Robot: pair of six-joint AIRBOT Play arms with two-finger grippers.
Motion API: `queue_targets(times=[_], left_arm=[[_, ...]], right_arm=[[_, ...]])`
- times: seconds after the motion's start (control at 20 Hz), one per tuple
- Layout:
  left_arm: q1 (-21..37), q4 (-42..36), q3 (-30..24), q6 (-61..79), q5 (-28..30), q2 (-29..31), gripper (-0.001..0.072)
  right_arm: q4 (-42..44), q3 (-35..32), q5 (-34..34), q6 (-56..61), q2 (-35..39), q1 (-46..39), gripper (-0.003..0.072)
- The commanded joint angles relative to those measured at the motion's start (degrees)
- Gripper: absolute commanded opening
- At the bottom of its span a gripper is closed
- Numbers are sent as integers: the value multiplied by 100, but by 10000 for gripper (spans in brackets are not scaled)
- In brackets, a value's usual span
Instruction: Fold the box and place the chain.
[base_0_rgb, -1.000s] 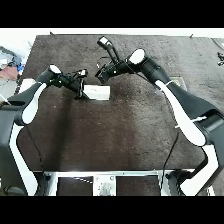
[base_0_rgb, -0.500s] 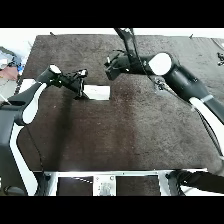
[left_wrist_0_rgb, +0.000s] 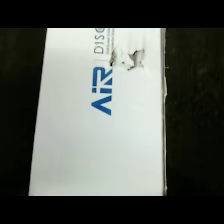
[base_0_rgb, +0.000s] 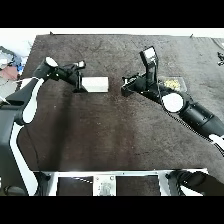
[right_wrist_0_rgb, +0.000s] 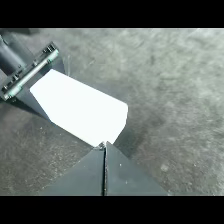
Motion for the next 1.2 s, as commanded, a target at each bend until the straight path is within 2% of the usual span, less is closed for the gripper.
queue_targets(times=[0.0,0.15,0.25,0.45,0.55,0.65,0.85,1.0,1.15], left_arm=[[291,-778,463,-457,-208,50,10],[658,-1515,476,-518,-149,302,9],[927,-1650,476,-717,166,516,9],[1462,-1556,476,-1532,1626,911,9],[1685,-1147,474,-2181,2522,1029,9],[1895,-509,476,-3189,3040,1058,9],[2190,1381,442,-5003,3115,1019,7],[2505,1613,448,-5716,3053,872,7],[2673,1853,446,-5849,3069,719,7]], right_arm=[[-22,-247,-168,85,131,-4,9],[-24,-247,-173,83,131,-4,9],[-22,-247,-170,85,129,-4,10],[-20,-247,-219,85,127,-4,9],[-17,-247,-280,87,127,-4,9],[-17,-247,-302,87,127,-4,10],[-17,-247,-297,87,127,-4,9],[-17,-247,-299,87,125,-4,10],[-17,-247,-299,87,125,-4,10]])
